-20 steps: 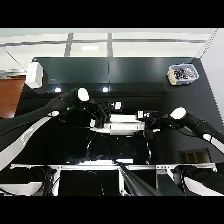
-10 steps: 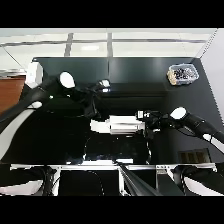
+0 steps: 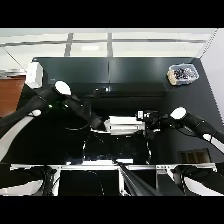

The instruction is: Fold the box and place the chain.

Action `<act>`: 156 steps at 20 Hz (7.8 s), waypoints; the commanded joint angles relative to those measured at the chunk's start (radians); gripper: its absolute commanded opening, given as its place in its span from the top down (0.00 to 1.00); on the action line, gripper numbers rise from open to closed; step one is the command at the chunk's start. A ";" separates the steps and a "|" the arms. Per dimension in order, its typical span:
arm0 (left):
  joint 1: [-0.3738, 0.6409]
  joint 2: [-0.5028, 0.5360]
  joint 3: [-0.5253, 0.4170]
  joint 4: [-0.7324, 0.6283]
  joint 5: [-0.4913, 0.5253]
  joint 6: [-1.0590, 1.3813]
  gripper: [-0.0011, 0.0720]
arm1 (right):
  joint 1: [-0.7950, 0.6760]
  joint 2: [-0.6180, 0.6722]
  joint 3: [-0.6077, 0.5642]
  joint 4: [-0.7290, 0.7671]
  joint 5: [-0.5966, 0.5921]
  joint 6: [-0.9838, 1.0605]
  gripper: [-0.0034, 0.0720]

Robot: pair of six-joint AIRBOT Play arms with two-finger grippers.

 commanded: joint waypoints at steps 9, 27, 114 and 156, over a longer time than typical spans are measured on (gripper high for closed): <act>-0.045 -0.061 -0.012 -0.098 0.563 0.080 0.95 | 0.001 0.000 0.000 0.001 -0.003 0.000 0.64; 0.034 0.340 -0.261 0.081 0.480 0.392 0.95 | 0.001 0.000 0.000 0.001 -0.003 0.000 0.64; 0.053 0.008 -0.163 -0.143 0.326 -0.198 0.24 | 0.001 0.000 0.000 0.001 -0.003 0.000 0.64; -0.426 -0.240 0.415 0.918 0.132 -1.458 0.63 | 0.001 0.000 0.000 0.001 -0.003 0.000 0.64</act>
